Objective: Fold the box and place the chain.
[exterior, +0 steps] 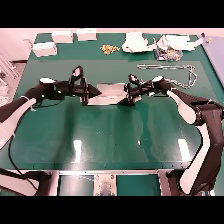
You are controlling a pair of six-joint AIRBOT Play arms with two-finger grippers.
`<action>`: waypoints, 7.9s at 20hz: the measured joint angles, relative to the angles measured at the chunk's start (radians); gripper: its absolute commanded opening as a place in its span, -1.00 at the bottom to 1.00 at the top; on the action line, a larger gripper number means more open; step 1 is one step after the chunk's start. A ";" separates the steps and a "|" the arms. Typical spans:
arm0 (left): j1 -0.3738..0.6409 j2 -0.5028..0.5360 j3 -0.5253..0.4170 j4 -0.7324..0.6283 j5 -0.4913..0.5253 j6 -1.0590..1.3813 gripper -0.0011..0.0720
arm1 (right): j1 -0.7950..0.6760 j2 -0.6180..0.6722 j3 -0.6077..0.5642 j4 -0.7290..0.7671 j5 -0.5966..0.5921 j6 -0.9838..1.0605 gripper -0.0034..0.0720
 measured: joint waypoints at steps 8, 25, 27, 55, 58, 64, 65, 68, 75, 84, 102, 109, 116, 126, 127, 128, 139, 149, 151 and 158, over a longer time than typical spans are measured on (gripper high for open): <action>-0.029 -0.111 0.142 -0.031 0.173 0.021 -0.93 | 0.000 0.000 0.000 0.000 0.000 0.000 0.63; -0.031 -0.230 0.241 0.029 0.249 -0.025 -0.92 | 0.000 0.000 0.000 0.000 0.000 0.000 0.63; -0.031 -0.237 0.241 0.047 0.242 -0.032 -0.92 | 0.000 0.000 0.000 0.000 0.000 0.000 0.63; 0.047 -0.090 0.261 0.603 -0.065 -0.468 0.58 | 0.000 0.000 0.000 0.000 0.000 0.000 0.63; 0.046 -0.120 0.261 0.550 -0.080 -0.457 0.58 | 0.000 0.000 0.000 0.000 0.000 0.000 0.63; 0.027 -0.156 0.261 0.513 -0.103 -0.418 0.58 | 0.000 0.000 0.000 0.000 0.000 0.000 0.63; 0.019 -0.158 0.261 0.515 -0.097 -0.411 0.58 | 0.000 0.000 0.000 0.000 0.000 0.001 0.63; 0.000 -0.163 0.261 0.539 -0.029 -0.398 0.58 | 0.000 0.000 0.000 0.001 -0.001 0.001 0.63; -0.009 -0.158 0.261 0.637 0.026 -0.397 0.42 | 0.000 0.000 0.000 0.000 0.000 0.000 0.63; -0.010 -0.146 0.261 0.565 -0.002 -0.356 0.42 | 0.000 0.000 0.000 0.000 0.000 0.000 0.63; -0.027 -0.177 0.261 0.410 -0.008 -0.286 -0.13 | 0.000 0.000 0.000 0.000 0.000 0.000 0.63; -0.035 -0.208 0.261 0.318 -0.027 -0.257 0.53 | 0.000 0.000 0.000 -0.002 0.003 -0.002 0.63; -0.047 -0.213 0.262 0.305 -0.021 -0.225 0.53 | 0.000 0.000 0.000 -0.002 0.003 -0.001 0.63; -0.035 -0.213 0.261 0.378 0.028 -0.222 -0.02 | 0.000 0.000 0.000 0.004 -0.006 0.003 0.63; -0.025 -0.212 0.261 0.381 0.032 -0.222 -0.02 | 0.000 0.000 0.000 0.005 -0.007 0.003 0.63; -0.015 -0.211 0.261 0.383 0.034 -0.222 -0.02 | 0.000 0.000 0.000 0.004 -0.007 0.003 0.63; 0.094 -0.186 0.261 0.330 -0.002 -0.331 -0.02 | 0.000 0.000 0.000 0.000 0.000 0.001 0.63; 0.236 -0.106 0.262 0.380 -0.203 -0.684 -0.92 | 0.000 0.000 0.000 0.000 0.000 0.000 0.63; 0.251 -0.103 0.262 0.441 -0.209 -0.829 -0.92 | 0.000 -0.001 0.000 0.000 0.000 0.000 0.63; 0.264 -0.103 0.261 0.633 -0.205 -1.238 -0.92 | 0.000 -0.001 0.000 0.000 0.000 0.000 0.63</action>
